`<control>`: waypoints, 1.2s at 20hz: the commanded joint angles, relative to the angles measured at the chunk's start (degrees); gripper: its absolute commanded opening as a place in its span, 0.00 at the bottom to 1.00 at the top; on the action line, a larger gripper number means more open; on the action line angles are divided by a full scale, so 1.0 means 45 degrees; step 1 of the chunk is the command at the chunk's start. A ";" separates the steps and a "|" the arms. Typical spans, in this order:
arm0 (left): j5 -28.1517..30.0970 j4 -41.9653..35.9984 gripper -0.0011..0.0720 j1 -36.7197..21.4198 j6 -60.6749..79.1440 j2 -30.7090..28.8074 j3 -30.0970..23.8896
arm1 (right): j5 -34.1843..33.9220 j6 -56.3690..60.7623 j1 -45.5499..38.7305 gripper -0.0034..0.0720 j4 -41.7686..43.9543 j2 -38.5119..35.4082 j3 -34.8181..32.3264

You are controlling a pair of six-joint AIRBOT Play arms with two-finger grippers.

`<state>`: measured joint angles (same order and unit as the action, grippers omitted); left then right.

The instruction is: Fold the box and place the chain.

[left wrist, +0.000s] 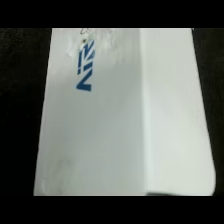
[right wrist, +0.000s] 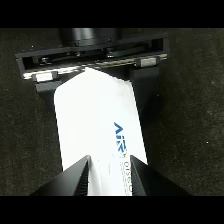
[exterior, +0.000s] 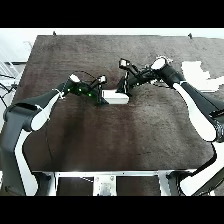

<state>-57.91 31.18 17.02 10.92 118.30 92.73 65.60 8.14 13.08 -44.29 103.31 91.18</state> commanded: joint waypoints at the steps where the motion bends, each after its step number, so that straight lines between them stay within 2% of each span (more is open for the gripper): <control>1: -0.0005 0.0005 0.56 0.0005 0.0010 -0.0005 0.0000 | -0.0005 -0.0199 0.0015 0.44 0.0029 0.0000 0.0010; 3: -0.0005 0.0005 0.56 0.0005 0.0010 -0.0005 0.0000 | -0.0005 -0.0199 0.0015 0.44 0.0024 0.0000 0.0010; 5: -0.0005 0.0005 0.56 0.0005 0.0010 -0.0005 0.0000 | 0.0015 -0.0199 0.0015 0.61 0.0019 0.0000 0.0010; 10: -0.0005 0.0005 0.56 0.0005 0.0010 -0.0005 0.0000 | 0.0889 -0.0204 0.0015 0.61 0.0019 0.0000 0.0005; 14: -0.0005 0.0005 0.56 0.0005 0.0005 -0.0005 0.0000 | 0.0981 -0.0199 0.0015 0.60 0.0015 0.0010 0.0005; 21: -0.0010 0.0005 0.56 0.0005 0.0005 -0.0005 0.0000 | -0.0311 -0.0204 0.0015 0.60 -0.0121 0.0282 0.0005; 24: -0.0005 0.0005 0.56 0.0005 0.0010 -0.0005 0.0000 | -0.0335 -0.0199 0.0015 0.60 -0.0117 0.0243 0.0034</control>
